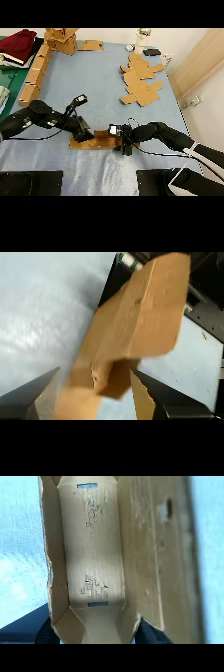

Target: Fold the box.

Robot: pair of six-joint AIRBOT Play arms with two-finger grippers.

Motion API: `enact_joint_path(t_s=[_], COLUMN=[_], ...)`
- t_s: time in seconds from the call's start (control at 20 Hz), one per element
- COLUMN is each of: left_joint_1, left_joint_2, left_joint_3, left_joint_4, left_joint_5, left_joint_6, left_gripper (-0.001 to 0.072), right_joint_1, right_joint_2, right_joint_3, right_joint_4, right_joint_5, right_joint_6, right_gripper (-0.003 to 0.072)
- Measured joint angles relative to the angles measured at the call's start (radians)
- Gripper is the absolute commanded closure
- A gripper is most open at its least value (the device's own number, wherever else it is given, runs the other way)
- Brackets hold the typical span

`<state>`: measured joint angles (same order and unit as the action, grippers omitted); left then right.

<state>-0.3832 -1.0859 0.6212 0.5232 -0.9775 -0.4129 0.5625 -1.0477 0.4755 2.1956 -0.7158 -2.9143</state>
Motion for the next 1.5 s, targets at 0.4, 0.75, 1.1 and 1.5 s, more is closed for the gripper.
enact_joint_path(t_s=[0.4,0.75,1.1,1.5], left_joint_1=[-0.150,-0.149,-0.146,-0.136], left_joint_2=[0.084,-0.020,-0.177,-0.250], left_joint_3=[0.002,0.029,0.058,0.079], left_joint_4=[0.027,-0.119,-0.153,-0.137], left_joint_5=[0.031,0.236,0.270,0.227], left_joint_6=[-0.675,-0.709,-0.687,-0.676], left_gripper=[0.0700,0.0701,0.0701,0.0701], right_joint_1=[0.000,0.000,0.000,0.000], right_joint_2=[0.000,0.000,0.000,0.000], right_joint_3=[0.000,0.000,0.000,0.000], right_joint_4=[0.000,0.000,0.000,-0.001], right_joint_5=[0.000,0.000,0.000,-0.001], right_joint_6=[0.000,0.000,0.000,0.000], right_gripper=[0.0129,0.0129,0.0129,0.0129])
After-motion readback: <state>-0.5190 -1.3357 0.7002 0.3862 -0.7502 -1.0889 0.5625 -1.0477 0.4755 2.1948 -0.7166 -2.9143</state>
